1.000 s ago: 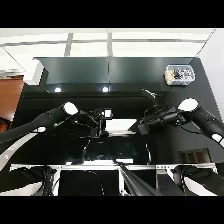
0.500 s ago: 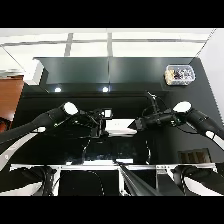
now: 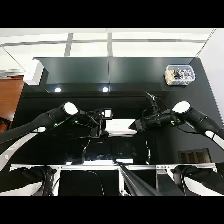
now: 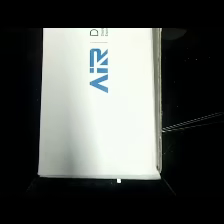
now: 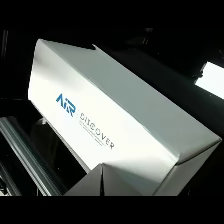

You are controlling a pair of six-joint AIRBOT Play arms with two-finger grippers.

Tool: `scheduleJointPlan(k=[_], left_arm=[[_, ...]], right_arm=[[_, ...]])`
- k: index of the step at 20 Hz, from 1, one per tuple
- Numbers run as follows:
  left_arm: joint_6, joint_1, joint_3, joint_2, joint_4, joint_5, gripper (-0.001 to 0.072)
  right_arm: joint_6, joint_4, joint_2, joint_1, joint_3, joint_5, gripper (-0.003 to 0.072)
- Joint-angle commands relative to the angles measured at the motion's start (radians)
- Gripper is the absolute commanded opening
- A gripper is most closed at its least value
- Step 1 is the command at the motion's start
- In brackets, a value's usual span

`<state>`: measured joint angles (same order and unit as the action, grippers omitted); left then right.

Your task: Fold the box and place the chain.

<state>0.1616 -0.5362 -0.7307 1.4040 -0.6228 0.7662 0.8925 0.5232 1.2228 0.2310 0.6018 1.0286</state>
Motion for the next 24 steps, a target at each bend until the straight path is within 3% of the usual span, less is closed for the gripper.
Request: scheduleJointPlan(k=[1,4,8,9,10,11,15,19,24], left_arm=[[-0.010,0.000,0.000,0.000,0.010,-0.008,0.0487],[-0.016,0.000,0.000,0.000,0.018,-0.008,0.0487],[-0.087,-0.021,0.000,-0.012,0.073,-0.070,0.0495],[-0.082,-0.026,-0.001,-0.016,0.058,-0.071,0.0550],[-0.082,-0.026,-0.005,-0.022,0.031,-0.068,0.0683],[-0.103,-0.023,-0.013,-0.030,0.007,-0.057,0.0720],[-0.173,-0.010,-0.049,-0.114,-0.073,0.002,0.0720],[-0.175,-0.027,-0.083,-0.187,0.012,0.034,0.0713],[-0.327,-0.096,-0.228,-0.051,0.058,0.026,0.0706]], right_arm=[[-0.018,0.013,-0.012,-0.018,0.031,0.109,0.0015],[-0.018,0.014,-0.070,-0.097,0.087,0.206,0.0015],[-0.022,0.013,-0.167,-0.218,0.106,0.200,0.0015],[-0.022,0.014,-0.176,-0.236,0.106,0.210,0.0015],[-0.022,0.013,-0.180,-0.253,0.106,0.222,0.0015],[-0.021,0.014,-0.180,-0.269,0.106,0.232,0.0015],[-0.021,0.013,-0.180,-0.287,0.106,0.250,0.0015],[-0.021,0.013,-0.180,-0.287,0.106,0.227,0.0015],[-0.022,0.014,-0.180,-0.287,0.106,0.213,0.0015]])
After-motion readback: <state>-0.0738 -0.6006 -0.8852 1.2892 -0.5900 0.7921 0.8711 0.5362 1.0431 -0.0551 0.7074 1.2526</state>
